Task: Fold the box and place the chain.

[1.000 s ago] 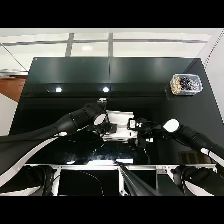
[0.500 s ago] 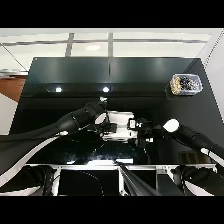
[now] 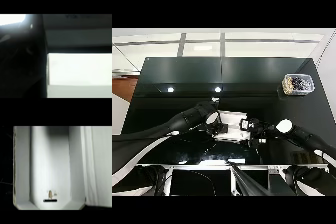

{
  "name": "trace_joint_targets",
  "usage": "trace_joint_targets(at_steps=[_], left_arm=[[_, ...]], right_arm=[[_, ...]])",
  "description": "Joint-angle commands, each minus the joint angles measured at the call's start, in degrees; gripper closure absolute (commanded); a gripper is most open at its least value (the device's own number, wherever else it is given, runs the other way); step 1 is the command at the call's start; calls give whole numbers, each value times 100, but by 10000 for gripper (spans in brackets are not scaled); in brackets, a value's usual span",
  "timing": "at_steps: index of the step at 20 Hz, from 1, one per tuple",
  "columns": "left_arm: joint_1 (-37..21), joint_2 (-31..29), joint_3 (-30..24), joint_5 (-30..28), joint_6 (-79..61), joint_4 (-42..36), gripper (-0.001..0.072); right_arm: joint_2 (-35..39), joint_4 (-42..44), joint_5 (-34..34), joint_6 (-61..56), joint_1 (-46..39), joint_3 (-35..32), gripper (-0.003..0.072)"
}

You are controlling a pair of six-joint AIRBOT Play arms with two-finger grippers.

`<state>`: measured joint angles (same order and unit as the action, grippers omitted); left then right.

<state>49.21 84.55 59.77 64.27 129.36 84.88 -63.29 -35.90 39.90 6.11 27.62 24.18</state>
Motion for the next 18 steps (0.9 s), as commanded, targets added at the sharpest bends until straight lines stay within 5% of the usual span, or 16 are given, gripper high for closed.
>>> trace_joint_targets(at_steps=[1,10,12,18], left_arm=[[-120,-20,2,232,-39,52,677],[-138,-24,-216,70,-46,208,677],[-138,-24,-216,68,-48,205,677],[-136,-24,-216,70,-48,203,677]], right_arm=[[260,-623,120,-332,-2,26,-11],[396,-662,254,-439,2,111,-7],[391,-433,251,-431,2,111,197],[293,-114,227,-420,39,111,223]])
